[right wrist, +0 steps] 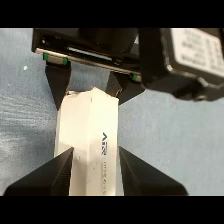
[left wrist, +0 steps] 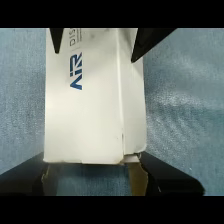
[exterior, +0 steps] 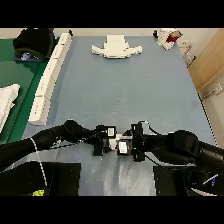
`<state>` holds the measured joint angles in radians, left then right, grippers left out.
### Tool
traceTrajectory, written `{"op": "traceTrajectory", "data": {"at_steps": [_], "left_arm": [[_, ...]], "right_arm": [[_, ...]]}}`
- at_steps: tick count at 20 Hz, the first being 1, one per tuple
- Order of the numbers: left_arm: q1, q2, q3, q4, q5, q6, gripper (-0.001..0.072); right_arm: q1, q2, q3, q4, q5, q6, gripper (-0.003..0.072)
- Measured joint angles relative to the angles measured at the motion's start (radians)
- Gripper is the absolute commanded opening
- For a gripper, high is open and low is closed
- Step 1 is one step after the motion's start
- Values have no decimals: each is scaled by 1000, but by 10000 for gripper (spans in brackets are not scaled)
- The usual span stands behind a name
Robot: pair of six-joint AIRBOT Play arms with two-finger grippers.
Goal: Fold the box.
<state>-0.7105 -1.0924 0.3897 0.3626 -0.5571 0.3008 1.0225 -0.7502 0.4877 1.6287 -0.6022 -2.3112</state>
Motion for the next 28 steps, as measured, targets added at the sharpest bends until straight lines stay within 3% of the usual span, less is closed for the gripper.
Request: {"op": "traceTrajectory", "data": {"at_steps": [1,2,15,19,26,28], "left_arm": [[0,0,0,0,0,0,468],[0,0,0,0,1,0,468],[0,0,0,0,-1,1,468],[0,0,0,0,-1,0,468],[0,0,0,0,-2,1,468],[0,0,0,0,-2,1,468]], "right_arm": [[0,-7,1,-4,0,9,377],[0,-16,2,-10,0,18,295],[2,-17,31,-43,-25,51,292],[2,-27,31,-28,-32,52,161],[2,-56,31,47,-50,51,163],[2,-63,31,66,-53,50,222]]}}
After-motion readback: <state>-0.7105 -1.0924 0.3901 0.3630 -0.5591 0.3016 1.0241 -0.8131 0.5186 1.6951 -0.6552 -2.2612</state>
